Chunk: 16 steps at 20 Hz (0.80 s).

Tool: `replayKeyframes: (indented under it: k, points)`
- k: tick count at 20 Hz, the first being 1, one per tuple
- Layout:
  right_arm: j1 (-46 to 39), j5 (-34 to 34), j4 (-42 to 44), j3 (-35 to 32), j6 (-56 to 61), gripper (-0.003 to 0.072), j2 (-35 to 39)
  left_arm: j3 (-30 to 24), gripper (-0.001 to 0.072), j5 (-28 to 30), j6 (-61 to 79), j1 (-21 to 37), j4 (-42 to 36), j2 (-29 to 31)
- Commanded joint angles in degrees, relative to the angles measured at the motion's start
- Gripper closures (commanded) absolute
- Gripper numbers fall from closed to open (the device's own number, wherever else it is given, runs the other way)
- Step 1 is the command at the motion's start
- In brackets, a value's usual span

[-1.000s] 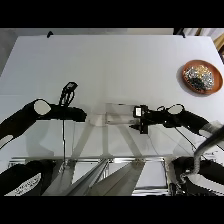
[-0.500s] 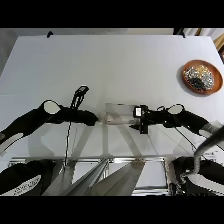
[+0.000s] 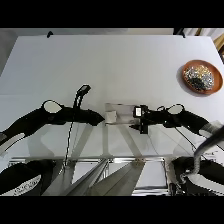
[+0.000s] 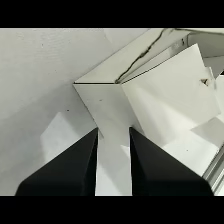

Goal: Fold the box and place the chain.

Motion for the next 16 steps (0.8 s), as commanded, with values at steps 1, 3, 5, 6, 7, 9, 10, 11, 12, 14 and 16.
replayKeyframes:
  k: [1, 3, 5, 6, 7, 9, 10, 11, 12, 14, 16]
  points:
    - [0.00, 0.00, 0.02, 0.02, 0.02, 0.0288, 0.04, 0.07, 0.0487, -0.09, 0.28, -0.04, -0.59, -0.04]
    - [0.00, 0.00, 0.02, 0.02, 0.02, 0.0288, 0.04, 0.07, 0.0482, -0.11, 0.52, -0.04, -0.48, -0.04]
    - [0.00, 0.00, 0.02, 0.02, 0.02, 0.0288, 0.04, 0.07, 0.0469, -0.13, 1.44, -0.02, -0.55, -0.04]
    - [0.00, 0.00, 0.02, 0.02, 0.02, 0.0288, 0.04, 0.09, 0.0413, -0.13, 1.42, 0.02, -0.61, -0.04]
    - [0.00, 0.00, 0.02, 0.02, 0.02, 0.0288, 0.04, 0.22, 0.0415, -0.35, 1.44, 0.07, -0.61, -0.02]
    - [0.00, 0.00, 0.02, 0.02, 0.02, 0.0288, 0.04, 0.42, 0.0415, -0.35, 1.49, 0.07, -0.63, 0.39]
    - [0.00, 0.00, 0.02, 0.02, 0.02, 0.0288, 0.04, 0.46, 0.0415, -0.31, 1.49, 0.07, -0.63, 0.92]
    - [0.00, 0.00, 0.02, 0.02, 0.02, 0.0288, 0.04, 0.46, 0.0415, -0.31, 1.53, 0.07, -0.59, 1.49]
    - [0.00, 0.00, 0.02, 0.02, 0.02, 0.0288, 0.04, 0.46, 0.0415, -0.31, 1.70, 0.07, -0.59, 2.08]
    - [0.00, 0.00, 0.02, 0.02, 0.02, 0.0288, 0.04, 0.46, 0.0415, -0.39, 1.68, 0.07, -0.57, 2.60]
    - [0.00, 0.00, 0.02, 0.02, 0.02, 0.0288, 0.04, 0.46, 0.0413, -1.05, 1.64, -0.02, -0.57, 2.62]
